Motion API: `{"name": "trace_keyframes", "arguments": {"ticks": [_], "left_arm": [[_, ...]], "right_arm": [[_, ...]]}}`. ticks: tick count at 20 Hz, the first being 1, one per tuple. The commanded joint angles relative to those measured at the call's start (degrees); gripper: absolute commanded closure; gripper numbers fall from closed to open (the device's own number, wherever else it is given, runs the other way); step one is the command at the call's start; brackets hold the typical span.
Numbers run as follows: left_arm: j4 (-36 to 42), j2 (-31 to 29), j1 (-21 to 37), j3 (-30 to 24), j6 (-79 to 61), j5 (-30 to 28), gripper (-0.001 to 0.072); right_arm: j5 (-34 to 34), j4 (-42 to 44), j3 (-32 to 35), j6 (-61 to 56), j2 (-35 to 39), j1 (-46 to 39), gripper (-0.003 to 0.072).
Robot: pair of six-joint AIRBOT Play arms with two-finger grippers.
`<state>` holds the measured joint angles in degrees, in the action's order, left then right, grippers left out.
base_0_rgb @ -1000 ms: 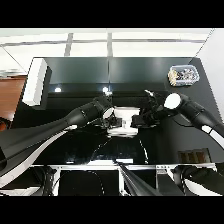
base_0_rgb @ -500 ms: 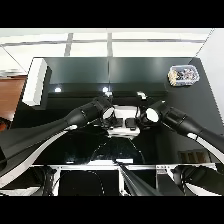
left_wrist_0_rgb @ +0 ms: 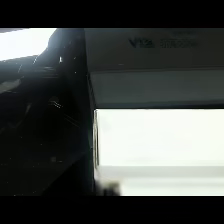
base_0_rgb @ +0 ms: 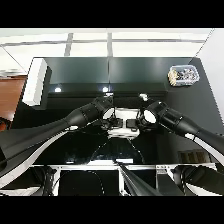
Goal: Fold the box and place the chain.
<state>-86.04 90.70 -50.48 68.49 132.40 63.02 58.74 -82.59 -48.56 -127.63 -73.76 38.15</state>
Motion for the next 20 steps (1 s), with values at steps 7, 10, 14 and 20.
{"name": "trace_keyframes", "arguments": {"ticks": [7, 10, 14, 20], "left_arm": [[-0.1, 0.0, 0.0, 0.0, 0.1, 0.0, 0.0683], [-0.1, 0.0, 0.0, 0.0, 0.1, 0.0, 0.0683], [-0.1, 0.0, 0.0, 0.0, 0.1, 0.0, 0.0683], [-0.1, 0.0, 0.0, 0.0, 0.1, 0.0, 0.0683]], "right_arm": [[1.0, 1.6, -0.7, -0.5, -1.7, 0.2, 0.0329], [0.4, 1.8, -0.7, -0.5, -1.8, 0.2, 0.0522], [0.6, 1.8, -0.7, 0.0, -1.8, 0.2, 0.0668], [1.0, 1.8, -1.3, 0.1, -1.8, 0.2, 0.0515]]}}
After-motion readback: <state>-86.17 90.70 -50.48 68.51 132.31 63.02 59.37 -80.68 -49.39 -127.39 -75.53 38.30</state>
